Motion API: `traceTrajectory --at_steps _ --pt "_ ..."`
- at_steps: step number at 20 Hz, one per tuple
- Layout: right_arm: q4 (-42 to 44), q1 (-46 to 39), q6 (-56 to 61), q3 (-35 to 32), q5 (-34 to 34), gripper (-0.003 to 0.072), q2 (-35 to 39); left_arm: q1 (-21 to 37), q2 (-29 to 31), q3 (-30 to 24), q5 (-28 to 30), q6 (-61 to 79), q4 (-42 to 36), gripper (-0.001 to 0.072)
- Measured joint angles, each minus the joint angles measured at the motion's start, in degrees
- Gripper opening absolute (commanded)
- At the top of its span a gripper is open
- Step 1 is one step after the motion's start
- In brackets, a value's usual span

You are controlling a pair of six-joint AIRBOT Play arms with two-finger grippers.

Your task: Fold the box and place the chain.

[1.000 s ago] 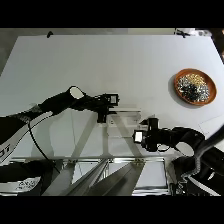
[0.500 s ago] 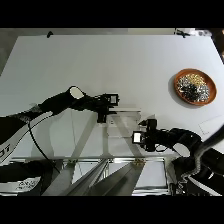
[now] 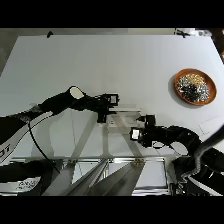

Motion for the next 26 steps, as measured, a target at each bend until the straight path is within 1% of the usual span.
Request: traceTrajectory --at_steps 3,7,10,16,21,26 --pt "-0.9 -1.0 0.0 0.9 0.7 0.0691 0.0 0.0 0.0 0.0 0.0 0.0 0.0 0.0011" --pt "-2.3 -5.4 0.0 2.5 4.1 0.0691 0.0 0.0 0.0 0.0 0.0 0.0 0.0 0.0011" --pt "-2.3 -7.2 -0.4 3.2 5.4 0.0691 0.0 0.0 0.0 0.0 0.0 -0.1 0.0 0.0011" --pt "1.1 -8.1 -4.7 3.6 4.1 0.0691 -0.2 0.0 0.0 0.0 0.0 0.0 0.0 0.0011" --pt "3.2 -8.5 -5.8 3.7 3.5 0.0692 -0.8 0.0 0.0 0.0 0.0 0.0 0.0 0.0011" --pt "4.5 -12.0 -6.9 4.2 2.9 0.0689 -1.0 0.0 0.0 0.0 0.1 0.0 0.0 0.0011"
